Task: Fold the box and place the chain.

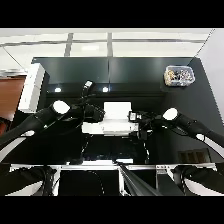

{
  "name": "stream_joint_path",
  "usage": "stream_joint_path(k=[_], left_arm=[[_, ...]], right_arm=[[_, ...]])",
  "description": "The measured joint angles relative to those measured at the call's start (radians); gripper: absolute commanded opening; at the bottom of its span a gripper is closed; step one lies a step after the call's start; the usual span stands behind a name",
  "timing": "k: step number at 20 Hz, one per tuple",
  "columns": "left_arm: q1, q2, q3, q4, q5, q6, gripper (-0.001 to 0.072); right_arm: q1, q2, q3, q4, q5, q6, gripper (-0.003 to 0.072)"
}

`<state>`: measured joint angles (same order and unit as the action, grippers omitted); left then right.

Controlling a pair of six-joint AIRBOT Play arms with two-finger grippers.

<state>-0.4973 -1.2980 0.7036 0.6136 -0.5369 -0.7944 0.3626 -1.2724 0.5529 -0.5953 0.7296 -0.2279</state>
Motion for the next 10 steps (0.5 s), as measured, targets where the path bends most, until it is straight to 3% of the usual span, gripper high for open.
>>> stream_joint_path(k=[6,10], left_arm=[[0.007,-0.053,0.018,0.068,-0.079,0.002,0.0022],[0.066,0.009,0.076,0.192,-0.175,-0.049,0.0023]], right_arm=[[0.000,0.000,0.000,-0.002,0.003,-0.002,0.0168],[0.000,0.000,0.000,0.002,0.002,0.001,0.0169]])
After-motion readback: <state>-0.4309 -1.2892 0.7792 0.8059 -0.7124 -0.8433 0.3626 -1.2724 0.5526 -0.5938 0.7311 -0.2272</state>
